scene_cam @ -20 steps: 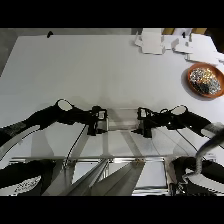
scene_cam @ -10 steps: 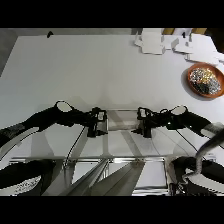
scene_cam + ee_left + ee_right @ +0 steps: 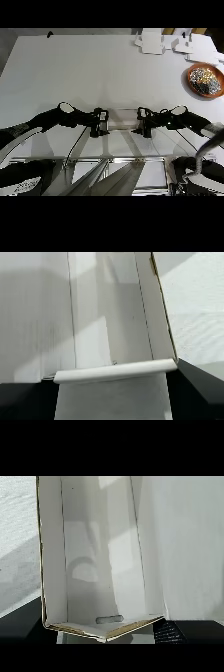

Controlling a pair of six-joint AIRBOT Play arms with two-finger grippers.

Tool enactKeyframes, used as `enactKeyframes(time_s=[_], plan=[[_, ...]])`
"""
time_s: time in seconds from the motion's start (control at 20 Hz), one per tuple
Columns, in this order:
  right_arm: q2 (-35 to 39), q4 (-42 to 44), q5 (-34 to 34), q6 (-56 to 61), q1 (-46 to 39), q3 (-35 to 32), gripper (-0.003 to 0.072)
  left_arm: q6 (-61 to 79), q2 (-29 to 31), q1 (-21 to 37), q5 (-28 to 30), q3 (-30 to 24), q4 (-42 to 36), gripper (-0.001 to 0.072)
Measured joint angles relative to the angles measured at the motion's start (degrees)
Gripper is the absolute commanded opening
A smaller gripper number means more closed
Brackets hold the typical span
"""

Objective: Fold the box and place the chain.

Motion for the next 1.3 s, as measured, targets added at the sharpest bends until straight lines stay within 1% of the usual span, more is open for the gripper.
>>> enactKeyframes(time_s=[0.05,0.15,0.2,0.25,1.3], plan=[[0.0,0.0,0.0,0.0,0.0,0.0,0.0308,0.31,-0.17,-0.07,0.07,0.02,-0.26,0.0676],[0.0,0.0,0.0,-0.02,0.0,0.0,0.0308,0.66,-0.42,-0.13,0.04,0.0,-0.59,0.039],[0.0,-0.02,0.0,-0.04,0.0,0.0,0.0308,0.66,-0.5,-0.15,0.02,0.0,-0.63,0.0267],[0.0,-0.02,0.02,-0.04,0.0,0.0,0.0308,0.66,-0.55,-0.17,0.04,0.0,-0.61,0.0204],[0.0,-0.02,0.04,-0.02,0.0,0.0,0.0308,0.79,-0.68,-0.2,0.22,0.02,-0.07,0.0208]])
